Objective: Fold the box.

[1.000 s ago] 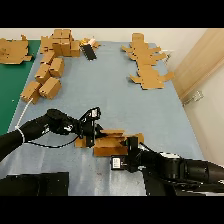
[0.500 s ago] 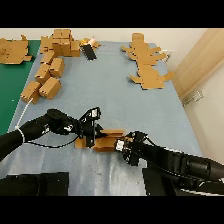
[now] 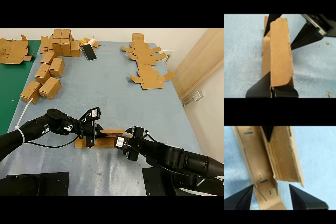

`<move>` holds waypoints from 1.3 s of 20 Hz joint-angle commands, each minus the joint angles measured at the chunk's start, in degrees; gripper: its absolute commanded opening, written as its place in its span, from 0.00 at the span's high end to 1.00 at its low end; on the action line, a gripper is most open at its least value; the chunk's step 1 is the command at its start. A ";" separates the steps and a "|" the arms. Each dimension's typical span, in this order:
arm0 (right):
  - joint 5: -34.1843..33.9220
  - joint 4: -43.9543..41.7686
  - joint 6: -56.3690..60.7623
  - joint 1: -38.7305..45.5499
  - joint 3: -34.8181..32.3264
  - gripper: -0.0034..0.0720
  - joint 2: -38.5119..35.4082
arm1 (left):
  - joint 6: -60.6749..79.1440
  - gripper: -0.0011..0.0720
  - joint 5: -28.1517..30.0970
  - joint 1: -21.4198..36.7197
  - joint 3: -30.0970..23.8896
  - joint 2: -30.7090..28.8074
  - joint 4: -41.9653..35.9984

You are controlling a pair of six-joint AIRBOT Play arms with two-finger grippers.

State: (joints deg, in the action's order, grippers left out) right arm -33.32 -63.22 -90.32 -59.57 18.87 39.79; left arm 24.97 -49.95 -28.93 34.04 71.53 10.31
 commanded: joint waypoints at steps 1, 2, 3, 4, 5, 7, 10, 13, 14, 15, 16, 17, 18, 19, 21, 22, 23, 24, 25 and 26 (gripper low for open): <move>5.05 -15.80 -15.82 6.88 0.04 0.00 0.90 | 0.00 0.97 0.00 -0.02 0.07 0.02 0.02; 5.07 -23.19 -23.65 9.22 0.04 0.00 0.92 | 0.00 0.97 0.00 -0.02 0.07 0.02 0.02; 4.74 -31.67 -32.98 11.74 0.04 0.00 0.92 | 0.00 0.97 0.00 -0.02 0.07 0.02 0.02; 3.72 -39.43 -41.31 14.23 0.04 0.00 0.98 | 0.00 0.97 0.00 -0.02 0.07 0.02 0.02; 2.19 -46.86 -48.76 16.83 0.04 0.00 0.98 | 0.00 0.97 0.00 -0.02 0.07 0.02 0.02; 0.48 -55.49 -58.42 21.44 0.07 0.00 1.36 | 0.00 0.97 -0.02 -0.02 0.07 0.02 0.02; 0.22 -60.92 -66.60 24.20 0.11 0.00 3.85 | 0.00 0.97 -0.02 -0.02 0.07 0.02 0.02; -0.13 -62.16 -69.33 24.20 1.44 0.00 7.93 | 0.00 0.97 -0.02 -0.02 0.07 0.02 0.02; -0.15 -62.14 -69.90 24.20 2.10 0.00 9.46 | 0.00 0.97 -0.02 -0.02 0.07 0.02 0.02; -0.15 -62.16 -70.23 24.20 2.73 0.00 11.19 | 0.00 0.97 -0.02 -0.02 0.07 0.02 0.02; -0.15 -62.16 -70.23 24.26 3.19 0.00 12.70 | 0.00 0.97 0.00 -0.02 0.07 0.02 0.00; -0.20 -62.18 -70.23 24.26 3.56 0.00 14.10 | 0.00 0.97 0.00 -0.02 0.07 0.02 0.00; -0.37 -62.29 -70.23 24.26 3.91 0.00 15.17 | 0.00 0.97 0.00 -0.02 0.07 0.02 0.02; -1.27 -62.47 -70.25 24.26 4.28 0.00 16.00 | 0.00 0.97 0.00 -0.02 0.07 0.02 0.00; -3.67 -62.58 -70.25 24.26 4.63 0.00 16.28 | 0.00 0.97 -0.02 -0.02 0.07 0.02 0.00; -5.05 -62.55 -70.25 24.26 4.70 0.00 16.20 | 0.00 0.97 0.00 -0.02 0.07 0.02 0.00; -6.12 -62.58 -70.27 24.26 4.76 0.00 16.20 | 0.00 0.97 0.00 -0.02 0.07 0.02 0.02; -6.64 -62.60 -70.27 24.26 4.74 0.00 16.20 | 0.00 0.97 0.00 -0.02 0.07 0.02 0.02; -6.64 -62.60 -70.29 24.26 4.76 0.00 16.20 | 0.00 0.97 -0.02 -0.02 0.07 0.02 0.02; -6.71 -62.62 -70.69 24.26 4.79 0.00 16.20 | 0.00 0.97 -0.02 -0.02 0.07 0.02 0.02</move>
